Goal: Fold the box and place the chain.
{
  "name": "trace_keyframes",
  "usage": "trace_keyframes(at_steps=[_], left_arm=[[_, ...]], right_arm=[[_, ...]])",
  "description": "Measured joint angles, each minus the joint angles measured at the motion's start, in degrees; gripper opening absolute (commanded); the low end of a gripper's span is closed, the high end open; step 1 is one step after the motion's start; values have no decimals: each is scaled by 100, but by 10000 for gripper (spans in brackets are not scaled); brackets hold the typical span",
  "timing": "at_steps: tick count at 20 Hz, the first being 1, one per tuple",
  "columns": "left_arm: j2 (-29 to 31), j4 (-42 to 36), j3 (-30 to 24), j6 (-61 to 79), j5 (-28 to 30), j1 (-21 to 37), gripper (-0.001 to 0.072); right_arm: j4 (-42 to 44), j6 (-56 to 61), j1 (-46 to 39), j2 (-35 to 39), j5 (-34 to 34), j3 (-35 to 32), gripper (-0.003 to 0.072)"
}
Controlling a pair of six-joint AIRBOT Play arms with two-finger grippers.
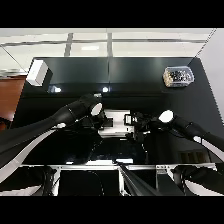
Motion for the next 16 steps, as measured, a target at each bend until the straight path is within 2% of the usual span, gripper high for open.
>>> trace_keyframes(at_steps=[1,9,10,11,14,16], left_arm=[[-2,-11,7,0,0,-4,366],[-31,42,35,-44,7,-13,346],[-39,50,35,-46,7,-15,337],[-44,61,35,-52,9,-15,264],[-55,57,35,-59,4,-15,262],[-63,31,35,-59,7,-15,217]], right_arm=[[0,0,0,0,0,0,86],[0,-2,0,0,0,0,86],[0,-2,0,0,0,0,86],[0,-2,0,0,0,0,86],[0,-2,0,0,0,0,86],[0,-2,0,0,2,0,86]])
